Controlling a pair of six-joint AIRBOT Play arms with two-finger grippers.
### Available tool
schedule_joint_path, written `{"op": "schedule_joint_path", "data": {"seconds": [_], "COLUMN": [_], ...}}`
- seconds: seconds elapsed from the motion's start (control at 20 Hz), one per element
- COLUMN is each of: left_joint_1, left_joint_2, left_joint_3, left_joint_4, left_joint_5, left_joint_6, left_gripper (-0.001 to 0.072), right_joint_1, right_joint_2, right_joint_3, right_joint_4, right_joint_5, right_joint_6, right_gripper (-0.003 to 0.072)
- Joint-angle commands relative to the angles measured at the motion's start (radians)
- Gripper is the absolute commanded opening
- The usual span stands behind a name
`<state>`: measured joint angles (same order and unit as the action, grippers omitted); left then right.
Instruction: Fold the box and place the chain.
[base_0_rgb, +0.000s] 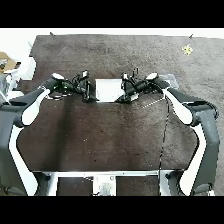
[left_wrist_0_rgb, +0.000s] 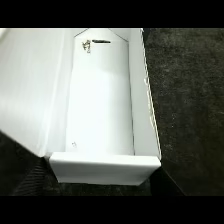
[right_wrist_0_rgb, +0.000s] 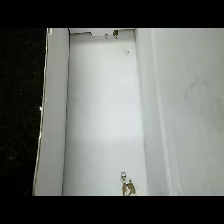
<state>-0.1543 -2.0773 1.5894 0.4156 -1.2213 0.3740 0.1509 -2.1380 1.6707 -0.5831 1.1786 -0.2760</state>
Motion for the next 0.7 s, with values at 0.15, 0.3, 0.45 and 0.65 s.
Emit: {"op": "schedule_joint_path", "data": {"seconds": [0.15, 0.3, 0.45, 0.65], "left_joint_1": [-0.037, -0.037, -0.037, -0.037], "left_joint_2": [-0.003, -0.018, -0.046, -0.048], "left_joint_3": [0.000, -0.009, -0.009, -0.009], "left_joint_4": [0.020, 0.019, 0.010, -0.036], "left_joint_5": [0.065, 0.079, 0.079, 0.061], "left_joint_6": [0.020, 0.020, 0.029, 0.060], "left_gripper": [0.0687, 0.0687, 0.0687, 0.0686], "right_joint_1": [0.000, 0.000, 0.000, 0.000], "right_joint_2": [0.000, 0.000, 0.000, 0.000], "right_joint_3": [0.000, 0.000, 0.000, 0.000], "right_joint_4": [0.000, 0.000, 0.000, 0.000], "right_joint_5": [0.000, 0.000, 0.000, 0.000], "right_joint_6": [0.000, 0.000, 0.000, 0.000], "right_gripper": [0.0547, 0.0547, 0.0547, 0.0547]}}
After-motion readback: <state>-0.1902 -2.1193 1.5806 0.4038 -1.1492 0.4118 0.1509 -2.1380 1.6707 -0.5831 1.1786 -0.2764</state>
